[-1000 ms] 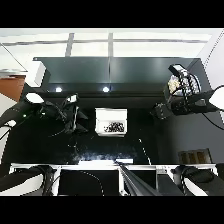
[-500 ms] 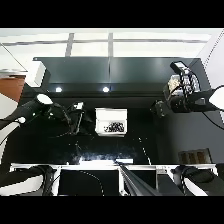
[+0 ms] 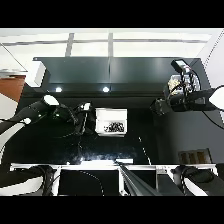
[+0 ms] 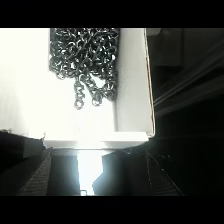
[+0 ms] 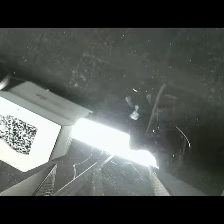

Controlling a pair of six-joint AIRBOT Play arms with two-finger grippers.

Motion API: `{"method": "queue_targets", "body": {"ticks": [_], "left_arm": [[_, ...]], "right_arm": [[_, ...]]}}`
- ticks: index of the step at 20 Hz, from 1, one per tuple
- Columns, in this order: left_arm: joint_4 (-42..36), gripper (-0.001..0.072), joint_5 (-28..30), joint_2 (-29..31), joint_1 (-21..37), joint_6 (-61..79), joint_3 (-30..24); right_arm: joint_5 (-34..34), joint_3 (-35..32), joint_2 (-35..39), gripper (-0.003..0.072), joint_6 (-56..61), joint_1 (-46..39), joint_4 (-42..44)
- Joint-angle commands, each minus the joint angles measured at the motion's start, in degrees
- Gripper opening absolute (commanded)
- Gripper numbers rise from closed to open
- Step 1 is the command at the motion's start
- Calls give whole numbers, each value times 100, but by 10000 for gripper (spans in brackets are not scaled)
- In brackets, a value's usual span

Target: Fold the box and place the chain.

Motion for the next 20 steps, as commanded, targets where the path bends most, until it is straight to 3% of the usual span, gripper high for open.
{"method": "queue_targets", "body": {"ticks": [1,20], "left_arm": [[-125,712,146,-4,-140,-76,7],[-120,710,402,-4,-376,-234,17]], "right_arm": [[-22,-2,0,666,2,0,2],[-17,-2,-2,666,4,0,4]]}}
